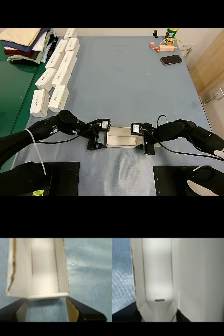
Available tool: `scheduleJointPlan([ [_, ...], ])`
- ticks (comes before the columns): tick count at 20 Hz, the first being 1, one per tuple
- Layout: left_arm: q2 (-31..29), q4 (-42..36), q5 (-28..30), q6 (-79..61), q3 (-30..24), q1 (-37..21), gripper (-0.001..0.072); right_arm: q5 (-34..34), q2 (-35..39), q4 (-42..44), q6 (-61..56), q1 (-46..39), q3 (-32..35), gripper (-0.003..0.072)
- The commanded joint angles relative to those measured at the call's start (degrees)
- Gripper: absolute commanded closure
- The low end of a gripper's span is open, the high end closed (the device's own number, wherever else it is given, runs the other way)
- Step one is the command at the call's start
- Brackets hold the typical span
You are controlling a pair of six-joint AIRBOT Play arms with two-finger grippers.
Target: Fold the box.
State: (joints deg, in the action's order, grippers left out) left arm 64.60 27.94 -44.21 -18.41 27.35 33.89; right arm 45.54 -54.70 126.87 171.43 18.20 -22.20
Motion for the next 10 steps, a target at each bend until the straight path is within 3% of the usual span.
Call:
scheduleJointPlan([
  [1,-0.85,0.57,-0.87,0.02,-0.07,-0.07,0.0014,-0.04,0.02,0.0,0.04,0.02,0.0,0.0227],
  [6,-0.81,-0.68,-0.17,0.04,-0.07,1.31,0.0014,-0.04,0.02,0.0,0.04,0.02,0.0,0.0227],
  [10,0.92,-2.49,4.17,0.5,-0.07,3.23,0.0014,-0.04,0.02,0.0,0.04,0.02,0.0,0.0227],
])
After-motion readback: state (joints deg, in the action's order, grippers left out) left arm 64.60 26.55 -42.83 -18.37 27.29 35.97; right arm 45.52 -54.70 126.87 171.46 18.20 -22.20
